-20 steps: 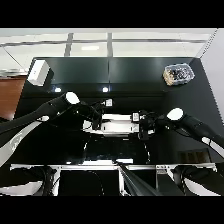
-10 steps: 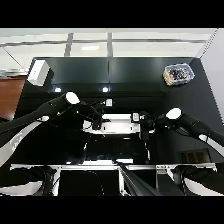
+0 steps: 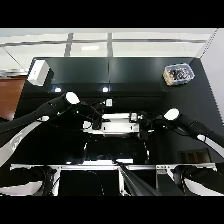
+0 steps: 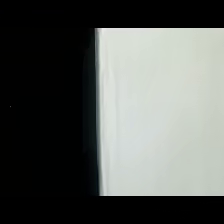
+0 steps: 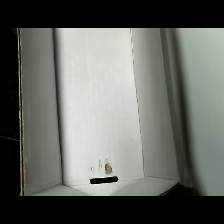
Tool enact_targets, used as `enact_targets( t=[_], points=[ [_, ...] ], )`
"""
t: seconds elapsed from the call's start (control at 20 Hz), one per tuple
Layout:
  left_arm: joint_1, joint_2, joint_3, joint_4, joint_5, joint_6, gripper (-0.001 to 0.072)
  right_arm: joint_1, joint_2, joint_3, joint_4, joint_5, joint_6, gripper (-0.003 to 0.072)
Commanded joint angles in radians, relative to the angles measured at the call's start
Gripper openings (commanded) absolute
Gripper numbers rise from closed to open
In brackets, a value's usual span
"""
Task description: Fold the box and place the chain.
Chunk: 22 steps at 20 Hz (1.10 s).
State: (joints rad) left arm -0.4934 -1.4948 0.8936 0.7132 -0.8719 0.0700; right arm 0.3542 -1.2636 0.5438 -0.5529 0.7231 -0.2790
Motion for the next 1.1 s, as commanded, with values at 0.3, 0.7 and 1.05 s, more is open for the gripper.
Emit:
enact_targets(
  t=[0.3,0.7,1.05],
  points=[
    [0.0,0.0,0.001,0.0,0.003,0.001,0.0026,0.028,-0.017,0.015,-0.072,-0.003,0.05,0.0716],
    [0.0,0.0,0.001,0.0,0.009,0.001,0.0026,0.028,-0.017,0.015,-0.066,-0.012,0.058,0.0533],
    [0.003,0.092,0.013,0.036,0.003,-0.132,0.0661,0.028,-0.017,0.015,-0.066,-0.013,0.058,0.0417]
  ],
)
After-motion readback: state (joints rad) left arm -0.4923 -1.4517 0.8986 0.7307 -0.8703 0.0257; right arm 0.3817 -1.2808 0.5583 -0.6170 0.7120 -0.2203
